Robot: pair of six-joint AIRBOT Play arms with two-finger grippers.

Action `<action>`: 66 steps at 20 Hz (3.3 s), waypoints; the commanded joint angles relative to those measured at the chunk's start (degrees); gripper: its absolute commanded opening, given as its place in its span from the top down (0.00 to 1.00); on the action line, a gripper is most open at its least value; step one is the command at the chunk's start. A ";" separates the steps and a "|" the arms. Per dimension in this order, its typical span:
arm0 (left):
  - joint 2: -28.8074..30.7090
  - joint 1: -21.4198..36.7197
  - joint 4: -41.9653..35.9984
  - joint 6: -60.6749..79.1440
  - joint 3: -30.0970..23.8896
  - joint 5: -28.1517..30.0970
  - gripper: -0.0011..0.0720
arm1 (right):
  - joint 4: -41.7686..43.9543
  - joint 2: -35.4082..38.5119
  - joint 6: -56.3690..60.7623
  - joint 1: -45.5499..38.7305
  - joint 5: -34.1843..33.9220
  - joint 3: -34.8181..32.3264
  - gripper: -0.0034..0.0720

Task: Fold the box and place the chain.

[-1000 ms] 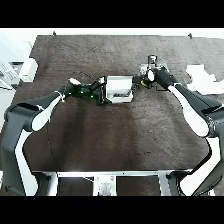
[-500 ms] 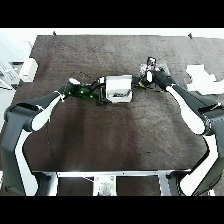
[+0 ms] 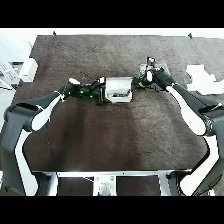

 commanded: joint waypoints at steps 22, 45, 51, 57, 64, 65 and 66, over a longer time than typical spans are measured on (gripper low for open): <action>0.00 0.02 0.33 0.00 0.02 -0.13 0.35 | -26.12 37.11 -2.51 22.12 6.73 0.31 0.94; 0.00 0.02 0.33 0.00 0.02 -0.61 0.35 | -26.97 35.01 1.33 30.99 4.15 -3.65 0.94; 0.00 0.02 0.33 0.00 0.02 -0.63 0.35 | -27.06 31.98 10.36 26.86 -3.19 -20.28 0.94; 0.00 0.02 0.33 0.00 0.02 -0.61 0.35 | -21.42 23.15 14.62 19.89 -13.60 -27.63 0.95; 0.00 0.02 0.33 0.00 0.02 -0.61 0.35 | -21.35 24.83 14.01 20.09 -16.48 -23.74 0.94; 0.00 0.02 0.33 0.00 0.02 -0.61 0.35 | -21.40 26.27 13.14 20.33 -16.48 -22.60 0.94; 0.00 0.02 0.33 0.00 0.02 -0.59 0.35 | -21.40 27.69 12.09 20.39 -16.48 -21.42 0.94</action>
